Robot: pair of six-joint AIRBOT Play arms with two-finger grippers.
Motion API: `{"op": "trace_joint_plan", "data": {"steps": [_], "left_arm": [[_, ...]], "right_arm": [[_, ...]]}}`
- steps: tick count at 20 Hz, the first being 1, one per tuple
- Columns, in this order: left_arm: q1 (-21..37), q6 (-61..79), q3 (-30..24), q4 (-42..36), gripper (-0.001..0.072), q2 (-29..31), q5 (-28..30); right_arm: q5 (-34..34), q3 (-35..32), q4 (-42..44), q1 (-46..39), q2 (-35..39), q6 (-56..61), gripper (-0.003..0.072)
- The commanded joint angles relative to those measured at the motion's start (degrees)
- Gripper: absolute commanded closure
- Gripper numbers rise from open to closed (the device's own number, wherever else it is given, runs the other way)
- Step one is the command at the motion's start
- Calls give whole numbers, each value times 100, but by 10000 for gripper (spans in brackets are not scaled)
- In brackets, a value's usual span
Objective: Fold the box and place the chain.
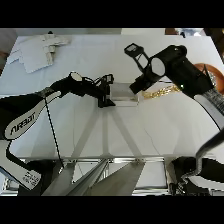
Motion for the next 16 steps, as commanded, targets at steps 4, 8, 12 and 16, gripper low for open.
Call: {"op": "trace_joint_plan", "data": {"steps": [4, 8, 12, 16], "left_arm": [[0, 2, 0, 2, 372, -2, 0], [0, 2, 0, 2, 372, -2, 0], [0, 2, 0, 2, 372, -2, -2], [0, 2, 0, 2, 372, -2, 0]], "right_arm": [[-800, 2, 905, 356, 4, -424, 674], [-1327, 0, 1434, 356, -31, -1084, 674], [-1298, -2, 1405, 352, -201, -1298, 673], [-828, -2, 1342, 352, -214, -1298, 405]]}}
